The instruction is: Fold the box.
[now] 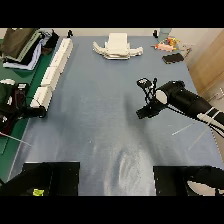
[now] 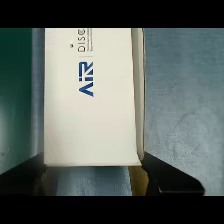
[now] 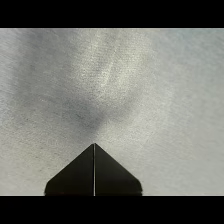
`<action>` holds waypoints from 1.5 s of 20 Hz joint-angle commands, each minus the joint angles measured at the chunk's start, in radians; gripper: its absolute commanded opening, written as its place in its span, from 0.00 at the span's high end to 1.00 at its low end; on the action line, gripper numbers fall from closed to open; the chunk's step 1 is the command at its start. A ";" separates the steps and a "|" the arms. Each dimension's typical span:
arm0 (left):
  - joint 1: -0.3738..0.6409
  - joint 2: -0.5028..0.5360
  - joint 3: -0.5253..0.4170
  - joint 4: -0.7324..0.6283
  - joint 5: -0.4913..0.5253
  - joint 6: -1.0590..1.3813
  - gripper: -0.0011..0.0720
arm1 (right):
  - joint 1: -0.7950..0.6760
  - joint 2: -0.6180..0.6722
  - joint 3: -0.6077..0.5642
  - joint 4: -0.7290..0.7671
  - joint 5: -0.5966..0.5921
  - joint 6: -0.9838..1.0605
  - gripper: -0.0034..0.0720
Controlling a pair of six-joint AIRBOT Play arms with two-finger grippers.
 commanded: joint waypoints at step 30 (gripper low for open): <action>-0.074 -0.350 0.254 -0.067 0.071 0.072 0.43 | 0.000 -0.001 0.001 0.000 0.000 0.000 0.95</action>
